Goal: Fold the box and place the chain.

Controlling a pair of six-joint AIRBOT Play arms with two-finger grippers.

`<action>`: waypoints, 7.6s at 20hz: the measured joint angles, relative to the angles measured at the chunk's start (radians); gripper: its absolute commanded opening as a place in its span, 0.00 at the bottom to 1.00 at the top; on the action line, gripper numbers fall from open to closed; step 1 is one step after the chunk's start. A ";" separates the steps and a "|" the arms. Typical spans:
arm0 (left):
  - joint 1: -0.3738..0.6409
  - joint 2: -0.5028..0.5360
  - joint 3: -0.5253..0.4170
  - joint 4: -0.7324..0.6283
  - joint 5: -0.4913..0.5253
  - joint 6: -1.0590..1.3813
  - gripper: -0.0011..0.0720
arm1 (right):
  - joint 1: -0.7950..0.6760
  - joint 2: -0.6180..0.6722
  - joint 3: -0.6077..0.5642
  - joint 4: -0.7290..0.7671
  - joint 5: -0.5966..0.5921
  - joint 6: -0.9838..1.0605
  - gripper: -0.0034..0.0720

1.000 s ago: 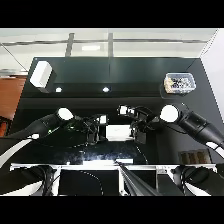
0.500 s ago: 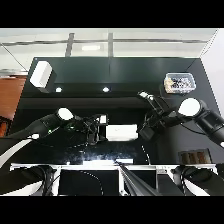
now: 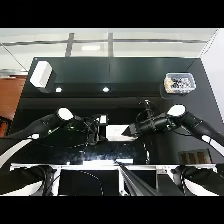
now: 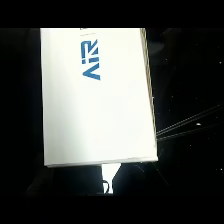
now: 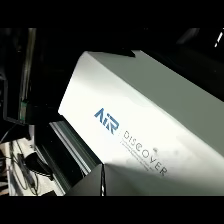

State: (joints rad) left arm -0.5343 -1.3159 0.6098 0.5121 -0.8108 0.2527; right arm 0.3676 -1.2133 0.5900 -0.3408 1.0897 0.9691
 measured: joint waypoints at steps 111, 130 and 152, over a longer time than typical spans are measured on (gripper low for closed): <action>-0.242 -0.170 0.345 0.274 -0.063 -0.553 0.99 | -0.555 0.209 0.209 -0.219 0.181 -0.047 0.06; -0.127 -0.055 0.346 0.456 0.013 -0.761 0.47 | -0.555 0.209 0.209 -0.218 0.177 -0.046 0.06; 0.991 -0.127 0.435 0.684 0.037 -1.172 0.49 | -0.555 0.209 0.209 -0.192 0.185 0.027 0.06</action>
State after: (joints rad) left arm 0.4568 -1.4429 1.0447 1.1961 -0.7742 -0.9195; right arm -0.1871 -1.0046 0.7994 -0.5327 1.2751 0.9966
